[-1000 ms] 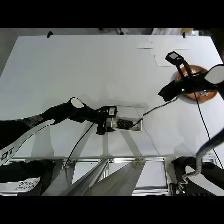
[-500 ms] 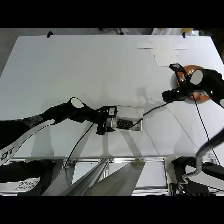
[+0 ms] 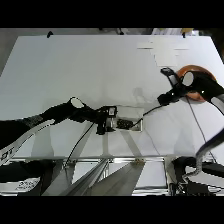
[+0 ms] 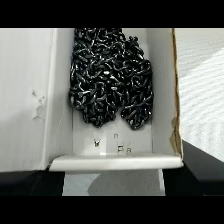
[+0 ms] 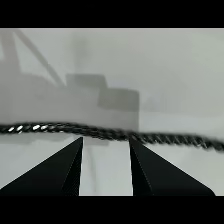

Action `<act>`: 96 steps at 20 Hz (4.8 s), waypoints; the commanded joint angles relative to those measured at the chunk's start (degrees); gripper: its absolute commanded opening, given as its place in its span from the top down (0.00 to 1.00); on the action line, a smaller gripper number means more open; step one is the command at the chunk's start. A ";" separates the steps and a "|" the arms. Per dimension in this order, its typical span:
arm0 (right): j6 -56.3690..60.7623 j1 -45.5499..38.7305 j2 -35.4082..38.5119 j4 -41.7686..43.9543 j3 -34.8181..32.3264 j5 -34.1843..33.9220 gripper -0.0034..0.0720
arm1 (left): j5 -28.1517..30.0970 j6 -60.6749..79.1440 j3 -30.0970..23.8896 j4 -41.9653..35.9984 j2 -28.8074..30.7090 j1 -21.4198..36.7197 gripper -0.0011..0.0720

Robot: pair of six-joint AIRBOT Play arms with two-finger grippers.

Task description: Fold the box and place the chain.

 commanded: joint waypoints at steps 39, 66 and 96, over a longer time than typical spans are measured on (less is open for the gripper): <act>-24.57 3.50 23.80 15.58 -3.21 21.20 0.93 | 0.02 0.02 0.00 0.00 -0.02 -0.02 0.49; -27.76 21.92 23.32 26.95 -11.87 -3.93 0.65 | 0.02 0.02 -0.02 0.00 -0.02 -0.02 0.49; -77.37 6.05 17.46 37.46 -31.23 -9.88 0.69 | 0.02 0.02 -0.02 0.00 -0.02 -0.02 0.49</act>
